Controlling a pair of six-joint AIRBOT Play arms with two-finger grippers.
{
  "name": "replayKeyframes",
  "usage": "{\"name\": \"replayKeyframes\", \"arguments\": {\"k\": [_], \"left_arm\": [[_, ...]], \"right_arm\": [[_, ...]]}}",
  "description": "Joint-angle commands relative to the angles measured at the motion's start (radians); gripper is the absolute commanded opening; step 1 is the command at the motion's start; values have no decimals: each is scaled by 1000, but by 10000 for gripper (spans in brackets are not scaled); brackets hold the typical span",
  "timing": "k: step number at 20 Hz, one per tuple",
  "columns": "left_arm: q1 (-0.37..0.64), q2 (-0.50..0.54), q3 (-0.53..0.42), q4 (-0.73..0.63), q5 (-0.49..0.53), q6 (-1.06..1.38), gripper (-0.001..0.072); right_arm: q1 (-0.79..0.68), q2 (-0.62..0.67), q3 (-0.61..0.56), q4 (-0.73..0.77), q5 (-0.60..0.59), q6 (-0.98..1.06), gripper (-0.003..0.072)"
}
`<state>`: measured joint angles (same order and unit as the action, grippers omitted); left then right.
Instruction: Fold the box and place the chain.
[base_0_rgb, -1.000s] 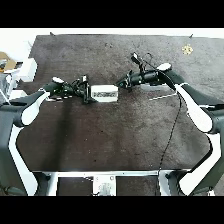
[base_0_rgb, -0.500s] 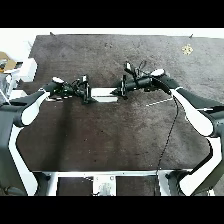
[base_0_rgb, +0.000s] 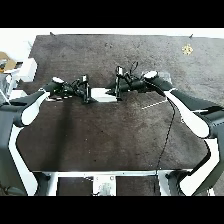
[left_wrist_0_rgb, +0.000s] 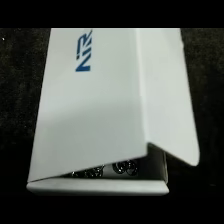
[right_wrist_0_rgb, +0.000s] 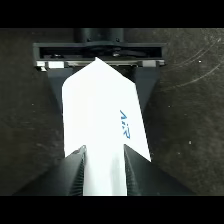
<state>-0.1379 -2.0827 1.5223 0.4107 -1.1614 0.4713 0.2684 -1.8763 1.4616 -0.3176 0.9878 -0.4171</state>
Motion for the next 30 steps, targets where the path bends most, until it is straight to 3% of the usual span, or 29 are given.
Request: {"name": "replayKeyframes", "arguments": {"k": [1,8,10,19,20,21,24,27,29,30], "left_arm": [[0,1,0,0,0,0,344],[0,1,0,0,0,0,344],[0,1,0,0,0,1,344],[0,1,0,0,0,0,345],[0,1,0,0,0,0,344],[0,1,0,0,0,0,344],[0,1,0,0,0,0,345],[0,1,0,0,0,0,344],[0,1,0,0,0,0,344],[0,1,0,0,0,0,344]], "right_arm": [[5,-3,6,1,-87,-35,273],[5,-3,18,-21,-48,-26,271],[5,-4,16,-60,-41,14,203],[4,-7,-18,-85,-14,75,205],[4,-7,-18,-98,5,76,211],[3,-6,-18,-114,21,80,324],[-5,-6,-8,-103,31,82,333],[-19,-5,24,3,103,82,332],[-20,-6,52,14,125,137,209],[-18,-6,62,7,122,166,194]]}}
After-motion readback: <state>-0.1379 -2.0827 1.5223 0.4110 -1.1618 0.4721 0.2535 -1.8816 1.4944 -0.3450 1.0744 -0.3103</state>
